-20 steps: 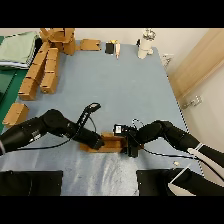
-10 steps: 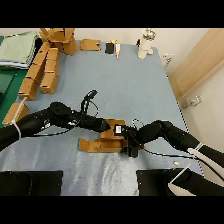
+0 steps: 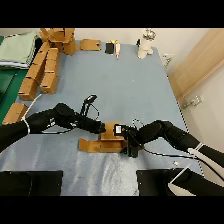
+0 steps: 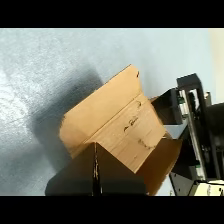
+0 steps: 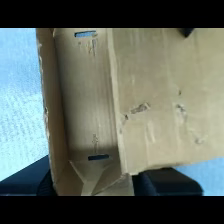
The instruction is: Fold the box.
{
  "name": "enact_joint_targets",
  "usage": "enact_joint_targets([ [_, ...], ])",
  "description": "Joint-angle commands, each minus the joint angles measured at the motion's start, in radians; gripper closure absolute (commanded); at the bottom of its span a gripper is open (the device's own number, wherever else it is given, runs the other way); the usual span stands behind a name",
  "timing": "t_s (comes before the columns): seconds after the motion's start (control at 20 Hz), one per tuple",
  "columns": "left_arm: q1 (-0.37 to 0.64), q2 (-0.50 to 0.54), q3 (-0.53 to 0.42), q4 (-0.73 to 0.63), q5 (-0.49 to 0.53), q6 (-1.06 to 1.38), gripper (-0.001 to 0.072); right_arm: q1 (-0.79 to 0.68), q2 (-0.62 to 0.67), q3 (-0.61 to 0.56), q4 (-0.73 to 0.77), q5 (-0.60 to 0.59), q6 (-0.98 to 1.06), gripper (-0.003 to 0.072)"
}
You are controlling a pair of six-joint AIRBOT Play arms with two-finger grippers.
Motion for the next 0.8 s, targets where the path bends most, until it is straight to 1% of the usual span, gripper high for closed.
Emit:
enact_joint_targets([
  [0.0,0.001,-0.005,0.001,0.025,0.001,-0.021,0.0698,0.001,0.0,0.001,0.004,0.001,0.0,0.0223],
  [0.05,0.001,-0.005,0.001,0.025,0.002,-0.021,0.0699,0.001,0.0,0.001,0.005,0.001,0.0,0.0089],
  [0.1,0.001,-0.005,0.001,0.025,0.001,-0.021,0.0698,0.002,0.0,0.001,0.005,0.001,0.0,0.0026],
  [0.45,0.001,-0.005,0.001,0.025,0.001,-0.023,0.0698,0.005,0.018,0.001,0.005,0.001,0.0,0.0035],
  [0.5,0.001,-0.005,0.001,0.025,0.001,-0.023,0.0698,0.005,0.021,0.001,0.004,0.001,0.0,0.0055],
  [0.55,0.001,-0.005,0.001,0.025,0.0,-0.023,0.0698,0.005,0.02,0.001,0.003,0.001,0.0,0.0129],
  [0.75,0.001,-0.005,0.001,0.027,-0.008,-0.023,0.0698,0.005,0.018,0.0,0.003,0.005,0.0,0.0131],
])
